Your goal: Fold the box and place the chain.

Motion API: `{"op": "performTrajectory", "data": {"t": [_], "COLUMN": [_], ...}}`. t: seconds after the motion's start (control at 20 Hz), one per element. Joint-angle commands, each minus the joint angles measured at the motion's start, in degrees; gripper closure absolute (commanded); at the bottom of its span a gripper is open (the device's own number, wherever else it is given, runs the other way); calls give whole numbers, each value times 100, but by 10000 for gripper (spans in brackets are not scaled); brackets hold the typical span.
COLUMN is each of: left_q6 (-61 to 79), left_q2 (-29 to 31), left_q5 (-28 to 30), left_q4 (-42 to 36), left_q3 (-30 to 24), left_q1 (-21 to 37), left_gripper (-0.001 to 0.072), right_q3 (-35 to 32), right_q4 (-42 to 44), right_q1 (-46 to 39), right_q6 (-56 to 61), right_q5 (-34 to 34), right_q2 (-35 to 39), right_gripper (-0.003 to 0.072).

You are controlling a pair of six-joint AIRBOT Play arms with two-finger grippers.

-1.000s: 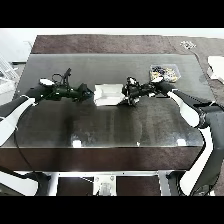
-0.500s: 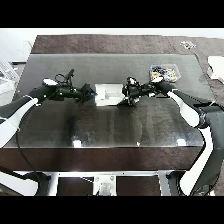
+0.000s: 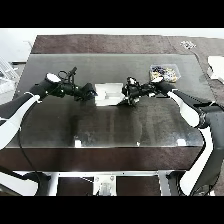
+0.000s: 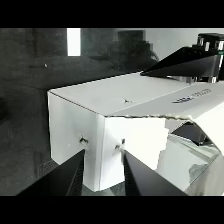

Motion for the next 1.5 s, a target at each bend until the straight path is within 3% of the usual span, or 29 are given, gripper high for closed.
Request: {"op": "performTrajectory", "data": {"t": [0.0,0.8,1.45], "left_q6": [-138,-481,-487], "left_q2": [0,-2,9], "left_q5": [26,138,13], "left_q4": [219,846,822], "left_q3": [48,323,507], "left_q1": [-48,-282,-278], "left_gripper": [418,417,417], "right_q3": [4,4,4], "right_q4": [2,2,2], "right_q1": [4,4,4], "right_q6": [2,2,2], "right_q5": [0,0,0], "right_q2": [-2,-2,-2], "right_gripper": [170,170,171]}}
